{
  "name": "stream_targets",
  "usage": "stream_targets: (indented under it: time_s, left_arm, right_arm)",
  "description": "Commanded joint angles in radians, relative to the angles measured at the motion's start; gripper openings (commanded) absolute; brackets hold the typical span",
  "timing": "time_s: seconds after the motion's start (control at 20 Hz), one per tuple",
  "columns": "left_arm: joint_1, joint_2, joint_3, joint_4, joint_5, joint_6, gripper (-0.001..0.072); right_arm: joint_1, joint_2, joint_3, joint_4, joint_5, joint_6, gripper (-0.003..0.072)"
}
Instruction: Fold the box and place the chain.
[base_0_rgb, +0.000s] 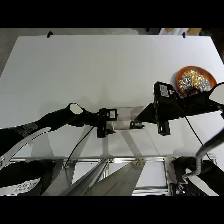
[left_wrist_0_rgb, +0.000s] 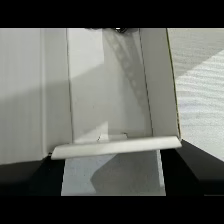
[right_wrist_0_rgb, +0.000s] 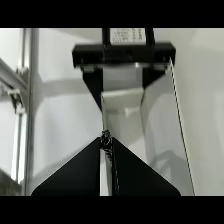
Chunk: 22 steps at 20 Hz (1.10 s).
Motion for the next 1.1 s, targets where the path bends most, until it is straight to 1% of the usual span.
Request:
stream_targets:
  time_s: [0.0, 0.1, 0.35, 0.6, 0.65, 0.75, 0.85, 0.9, 0.95, 1.0, 1.05]
  left_arm:
    - [0.0, 0.001, 0.001, 0.0, 0.0, 0.0, 0.021]
    - [0.0, 0.001, 0.001, 0.0, 0.0, 0.0, 0.021]
    - [0.0, 0.001, 0.001, 0.0, 0.0, 0.0, 0.021]
    - [0.0, 0.001, 0.001, 0.0, 0.0, 0.0, 0.021]
    - [0.0, 0.001, 0.001, 0.0, 0.0, 0.0, 0.021]
    - [0.0, 0.001, 0.001, 0.0, 0.0, 0.0, 0.021]
    - [0.0, 0.001, 0.001, 0.001, 0.0, 0.0, 0.021]
    - [0.0, 0.001, 0.001, 0.0, 0.0, 0.0, 0.021]
    - [0.0, 0.001, 0.001, 0.0, 0.0, 0.0, 0.021]
    - [0.0, 0.001, 0.001, 0.0, 0.0, 0.0, 0.021]
    - [0.0, 0.001, 0.001, 0.0, 0.0, 0.0, 0.021]
  right_arm:
    - [0.063, 0.0, 0.01, 0.095, -0.088, 0.007, 0.0016]
    - [0.098, -0.013, 0.01, 0.103, -0.14, 0.007, 0.0016]
    - [0.164, -0.094, 0.008, 0.096, -0.185, 0.008, 0.0016]
    - [0.164, -0.188, 0.006, -0.045, -0.213, 0.087, 0.0018]
    - [0.164, -0.209, 0.005, -0.06, -0.212, 0.089, 0.0028]
    - [0.164, -0.239, -0.017, -0.074, -0.233, 0.089, 0.0123]
    - [0.163, -0.24, -0.034, -0.103, -0.245, 0.088, 0.0204]
    - [0.153, -0.234, -0.034, -0.108, -0.238, 0.087, 0.0212]
    - [0.131, -0.217, -0.034, -0.106, -0.232, 0.087, 0.0266]
    - [0.1, -0.19, -0.034, -0.107, -0.227, 0.086, 0.0281]
    - [0.063, -0.162, -0.034, -0.109, -0.211, 0.084, 0.0277]
